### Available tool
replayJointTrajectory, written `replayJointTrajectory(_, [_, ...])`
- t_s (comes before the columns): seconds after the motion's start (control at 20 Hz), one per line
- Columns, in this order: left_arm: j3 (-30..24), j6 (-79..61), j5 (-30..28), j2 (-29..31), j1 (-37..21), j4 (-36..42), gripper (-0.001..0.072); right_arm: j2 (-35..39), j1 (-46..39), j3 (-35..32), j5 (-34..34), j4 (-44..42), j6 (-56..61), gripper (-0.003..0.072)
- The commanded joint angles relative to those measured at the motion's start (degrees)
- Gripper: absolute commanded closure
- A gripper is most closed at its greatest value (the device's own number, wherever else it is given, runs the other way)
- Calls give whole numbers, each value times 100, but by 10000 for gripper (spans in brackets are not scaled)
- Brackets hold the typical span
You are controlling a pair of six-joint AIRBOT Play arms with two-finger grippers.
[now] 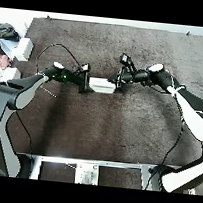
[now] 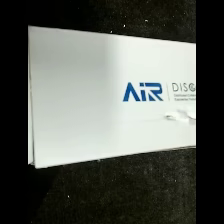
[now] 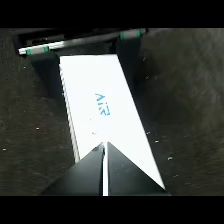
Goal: Fold the box and place the chain.
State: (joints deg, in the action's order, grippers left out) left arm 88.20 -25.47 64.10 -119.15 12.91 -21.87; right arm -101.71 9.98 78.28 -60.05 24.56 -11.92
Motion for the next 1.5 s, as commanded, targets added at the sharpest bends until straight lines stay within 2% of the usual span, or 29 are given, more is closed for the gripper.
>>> replayJointTrajectory(0.0, [0, 0, -7, 4, -2, 2, 292, -238, 7, 2, -256, 17, 503, 657])
replayJointTrajectory(0.2, [0, 0, -7, 4, -2, 0, 291, -306, 7, 2, -256, 505, 1226, 657])
replayJointTrajectory(0.4, [0, 0, -7, 4, -2, 2, 291, -308, 7, 2, -249, 763, 1375, 658])
replayJointTrajectory(0.7, [0, 0, -4, 4, -2, 2, 291, -306, 4, 4, 754, 850, 1845, 658])
replayJointTrajectory(0.9, [0, 0, -4, 4, -2, 0, 291, -245, 7, 4, 741, 846, 1930, 658])
replayJointTrajectory(1.05, [0, 0, -4, 4, -2, 2, 291, 146, 4, 4, 649, 492, 1926, 675])
replayJointTrajectory(1.25, [0, 0, -4, 4, -2, 2, 291, 1049, 4, -4, 610, 153, 2002, 676])
replayJointTrajectory(1.45, [0, -2, -4, 4, -2, 2, 291, 2072, -203, -326, 754, 157, 2846, 678])
